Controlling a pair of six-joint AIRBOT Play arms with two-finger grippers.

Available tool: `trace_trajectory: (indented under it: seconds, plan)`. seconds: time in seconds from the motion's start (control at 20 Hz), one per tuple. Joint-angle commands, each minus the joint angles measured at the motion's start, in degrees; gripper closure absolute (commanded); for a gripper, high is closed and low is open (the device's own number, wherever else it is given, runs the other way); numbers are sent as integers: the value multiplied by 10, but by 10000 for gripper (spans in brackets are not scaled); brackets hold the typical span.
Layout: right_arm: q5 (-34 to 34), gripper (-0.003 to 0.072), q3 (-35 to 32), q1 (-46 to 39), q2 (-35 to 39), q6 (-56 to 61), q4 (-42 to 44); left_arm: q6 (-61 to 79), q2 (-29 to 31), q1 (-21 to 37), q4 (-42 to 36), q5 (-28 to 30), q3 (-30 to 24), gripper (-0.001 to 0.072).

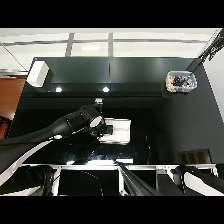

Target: Fold the box and place the chain.

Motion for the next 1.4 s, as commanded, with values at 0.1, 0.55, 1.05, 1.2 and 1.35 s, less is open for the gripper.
trace_trajectory:
  seconds: [0.1, 0.55, 1.05, 1.2, 1.35]
  plan:
    - [58, 669, -1, 9, 76, -34, 103, 0, 0, 0, 0, 0, 0, 678]
    - [135, 675, -23, 156, 186, -43, 114, 0, 0, 0, 0, 0, 0, 678]
    - [187, 674, -246, 276, 188, -59, 242, 0, 0, 0, 0, 0, 0, 678]
    - [146, 674, -321, 310, 186, -76, 323, 0, 0, 0, 0, 0, 0, 678]
    - [90, 674, -378, 346, 180, -83, 367, 0, 0, 0, 0, 0, 0, 678]
